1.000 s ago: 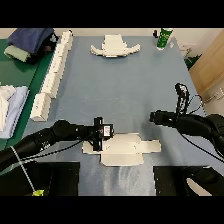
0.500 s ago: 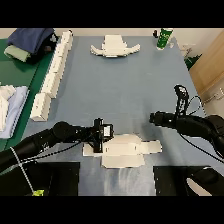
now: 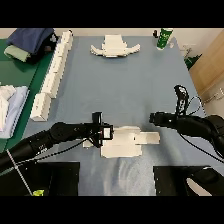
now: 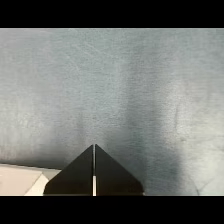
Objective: Fold the box.
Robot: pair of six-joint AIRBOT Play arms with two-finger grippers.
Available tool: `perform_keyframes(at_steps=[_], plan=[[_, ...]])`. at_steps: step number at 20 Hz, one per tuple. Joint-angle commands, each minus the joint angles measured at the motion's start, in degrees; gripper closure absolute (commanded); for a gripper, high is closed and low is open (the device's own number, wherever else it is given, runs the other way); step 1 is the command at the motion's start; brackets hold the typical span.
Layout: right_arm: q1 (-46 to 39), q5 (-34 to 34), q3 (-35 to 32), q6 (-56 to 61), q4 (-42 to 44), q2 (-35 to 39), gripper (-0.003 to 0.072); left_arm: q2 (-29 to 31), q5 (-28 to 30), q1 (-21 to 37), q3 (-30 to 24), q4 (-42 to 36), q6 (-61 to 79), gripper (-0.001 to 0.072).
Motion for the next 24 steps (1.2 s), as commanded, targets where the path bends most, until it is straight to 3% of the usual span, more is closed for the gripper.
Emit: perform_keyframes(at_steps=[1, 12, 18, 24], plan=[[0.0, 0.0, 0.0, 0.0, 0.1, 0.0, 0.0671, 0.3, 0.9, -2.0, -0.9, -1.9, 1.6, 0.0697], [0.0, 0.0, 0.0, 0.0, 0.5, 0.0, 0.0671, 0.0, 0.5, -3.1, -5.6, -4.7, 1.0, 0.0697], [0.0, 0.0, 0.0, 0.0, 0.9, 0.0, 0.0671, 0.0, -7.8, -3.1, -5.5, -4.6, -5.1, 0.0696], [0.0, 0.0, 0.0, 0.0, 0.9, 0.0, 0.0671, 0.0, -8.2, -3.0, -4.1, -4.6, -9.1, 0.0696]])
